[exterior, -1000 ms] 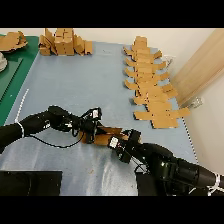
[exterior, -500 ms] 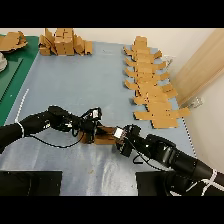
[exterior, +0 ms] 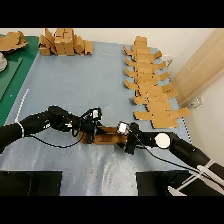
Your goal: Fold the box.
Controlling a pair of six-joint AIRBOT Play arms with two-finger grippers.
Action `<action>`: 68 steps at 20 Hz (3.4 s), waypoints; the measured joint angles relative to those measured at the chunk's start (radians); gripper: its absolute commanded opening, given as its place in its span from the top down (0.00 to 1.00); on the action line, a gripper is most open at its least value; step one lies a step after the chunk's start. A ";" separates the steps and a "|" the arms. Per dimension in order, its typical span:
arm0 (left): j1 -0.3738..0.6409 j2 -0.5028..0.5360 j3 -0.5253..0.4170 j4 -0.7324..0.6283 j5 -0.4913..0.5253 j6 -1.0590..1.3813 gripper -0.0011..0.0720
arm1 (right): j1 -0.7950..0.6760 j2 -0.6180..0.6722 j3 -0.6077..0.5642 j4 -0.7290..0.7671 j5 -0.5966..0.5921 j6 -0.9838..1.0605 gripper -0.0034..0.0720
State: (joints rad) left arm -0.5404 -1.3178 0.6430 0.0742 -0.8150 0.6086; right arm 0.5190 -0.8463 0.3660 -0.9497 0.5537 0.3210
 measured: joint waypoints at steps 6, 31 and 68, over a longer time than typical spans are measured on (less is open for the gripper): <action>0.000 0.000 0.000 0.000 0.000 0.000 0.97 | -0.088 -0.162 0.097 0.128 0.121 -0.245 0.01; 0.000 0.000 0.000 0.000 0.000 0.000 0.97 | -0.108 -0.261 0.119 0.135 0.147 -0.353 0.03; 0.000 0.000 0.000 0.000 0.000 0.000 0.97 | -0.138 -0.279 0.134 0.173 0.223 -0.367 0.22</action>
State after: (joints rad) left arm -0.5404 -1.3178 0.6430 0.0742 -0.8146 0.6090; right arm 0.3805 -1.1255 0.4999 -0.7769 0.7769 -0.0456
